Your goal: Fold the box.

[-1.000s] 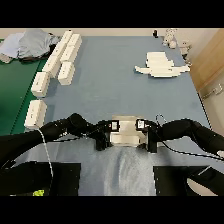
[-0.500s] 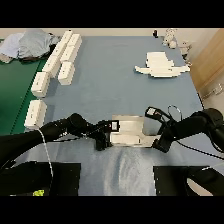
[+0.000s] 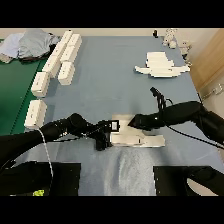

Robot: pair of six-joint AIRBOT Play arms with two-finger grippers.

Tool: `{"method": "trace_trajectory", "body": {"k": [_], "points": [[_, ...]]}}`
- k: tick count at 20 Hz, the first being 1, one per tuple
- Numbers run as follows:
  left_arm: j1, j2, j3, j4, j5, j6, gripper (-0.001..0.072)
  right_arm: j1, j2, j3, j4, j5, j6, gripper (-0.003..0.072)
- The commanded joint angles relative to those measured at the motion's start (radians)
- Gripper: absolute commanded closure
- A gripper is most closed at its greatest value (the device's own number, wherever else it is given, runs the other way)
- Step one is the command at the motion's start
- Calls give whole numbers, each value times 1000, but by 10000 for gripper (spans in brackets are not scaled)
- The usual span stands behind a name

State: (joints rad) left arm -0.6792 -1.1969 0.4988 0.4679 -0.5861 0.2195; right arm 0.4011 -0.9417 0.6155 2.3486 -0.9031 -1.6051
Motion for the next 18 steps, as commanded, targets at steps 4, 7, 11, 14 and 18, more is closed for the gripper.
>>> {"method": "trace_trajectory", "body": {"k": [4, 7, 11, 14, 18], "points": [[0, -1, 1, 0, 1, 0, 198, 0, -286, 59, 30, 115, -34, 310], [0, -1, 1, 0, 0, 0, 198, 0, -331, 59, 30, 106, -54, 310], [0, -1, 1, 0, 0, 0, 198, 0, -290, 65, 31, 104, -77, 310], [0, -1, 1, 0, 1, 0, 198, -1, -184, 65, 25, 60, -151, 310], [0, -1, 1, 0, 1, 0, 198, 0, 29, 62, -135, -138, -243, 310]]}}
